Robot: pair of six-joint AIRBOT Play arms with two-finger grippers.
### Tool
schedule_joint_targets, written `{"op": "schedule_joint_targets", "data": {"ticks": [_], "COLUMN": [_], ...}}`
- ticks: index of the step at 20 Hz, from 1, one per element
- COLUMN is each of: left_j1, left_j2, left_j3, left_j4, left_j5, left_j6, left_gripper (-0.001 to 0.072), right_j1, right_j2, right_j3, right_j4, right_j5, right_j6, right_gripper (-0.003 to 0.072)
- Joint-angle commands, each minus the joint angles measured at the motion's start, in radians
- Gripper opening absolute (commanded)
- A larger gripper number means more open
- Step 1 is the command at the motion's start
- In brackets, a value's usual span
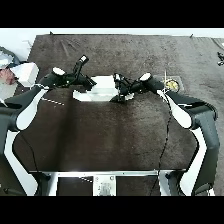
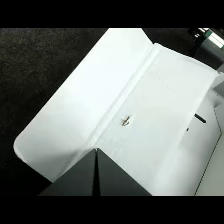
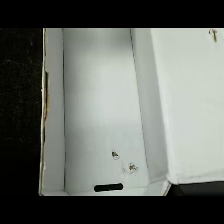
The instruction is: Fold the box and place the chain.
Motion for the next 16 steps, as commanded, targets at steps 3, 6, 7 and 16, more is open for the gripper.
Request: {"op": "schedule_joint_targets", "data": {"ticks": [3, 6, 7, 16], "left_j1": [0.031, 0.066, 0.072, 0.055], "left_j2": [0.042, 0.119, 0.146, 0.204], "left_j3": [0.044, 0.062, 0.062, 0.005], "left_j4": [0.004, 0.005, 0.01, 0.357], "left_j5": [-0.101, -0.219, -0.249, -0.353], "left_j6": [0.061, 0.18, 0.223, 0.307], "left_gripper": [0.0007, 0.0004, 0.0004, 0.0617], "right_j1": [0.0, 0.0, 0.0, 0.0], "right_j2": [0.001, 0.001, 0.001, 0.001], "right_j3": [0.001, 0.001, 0.001, 0.001], "right_j4": [0.0, 0.0, 0.0, 0.0], "right_j5": [0.0, 0.0, 0.0, 0.0], "right_j6": [-0.001, 0.0, 0.0, 0.0], "right_gripper": [0.0119, 0.0119, 0.0119, 0.0119]}}
